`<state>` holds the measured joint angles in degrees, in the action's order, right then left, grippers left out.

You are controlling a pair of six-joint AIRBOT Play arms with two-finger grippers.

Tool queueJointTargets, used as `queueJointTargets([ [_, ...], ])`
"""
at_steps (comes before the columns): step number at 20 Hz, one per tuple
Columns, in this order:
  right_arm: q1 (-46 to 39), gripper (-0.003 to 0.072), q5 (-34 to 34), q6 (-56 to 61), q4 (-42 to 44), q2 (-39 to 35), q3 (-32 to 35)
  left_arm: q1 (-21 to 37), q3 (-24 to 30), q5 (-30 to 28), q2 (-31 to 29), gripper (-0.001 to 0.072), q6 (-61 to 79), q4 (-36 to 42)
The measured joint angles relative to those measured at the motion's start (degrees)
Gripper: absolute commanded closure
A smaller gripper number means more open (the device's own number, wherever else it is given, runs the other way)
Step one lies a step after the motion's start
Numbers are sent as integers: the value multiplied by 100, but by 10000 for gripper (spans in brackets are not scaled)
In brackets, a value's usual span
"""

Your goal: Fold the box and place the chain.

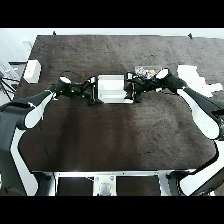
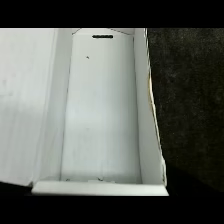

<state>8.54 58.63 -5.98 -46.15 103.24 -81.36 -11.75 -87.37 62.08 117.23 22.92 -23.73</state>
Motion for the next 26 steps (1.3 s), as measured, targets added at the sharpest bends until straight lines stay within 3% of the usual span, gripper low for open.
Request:
queueJointTargets([
  [3, 7, 427, 42, -46, 225, 20, 0, 0, 0, -4, 0, 359, 0, 0],
  [11, 192, 399, 52, -192, 680, 210, -2, 4, 0, -4, 0, 359, 9, -7],
  [13, 216, 269, 37, -205, 710, 236, -2, 4, 0, -4, 0, 359, 9, -4],
  [15, 227, 224, -2, -216, 723, 249, -2, 4, 0, -2, 0, 360, 9, -7],
  [17, 234, 85, -33, -223, 721, 256, -4, 4, -2, 2, 0, 359, 9, -7],
  [25, 153, 92, -52, -219, 660, 260, -4, 0, 0, -2, 0, 359, -7, 0],
  [26, 140, 255, -50, -216, 658, 260, -7, 0, 0, -7, 0, 359, -9, 0],
])
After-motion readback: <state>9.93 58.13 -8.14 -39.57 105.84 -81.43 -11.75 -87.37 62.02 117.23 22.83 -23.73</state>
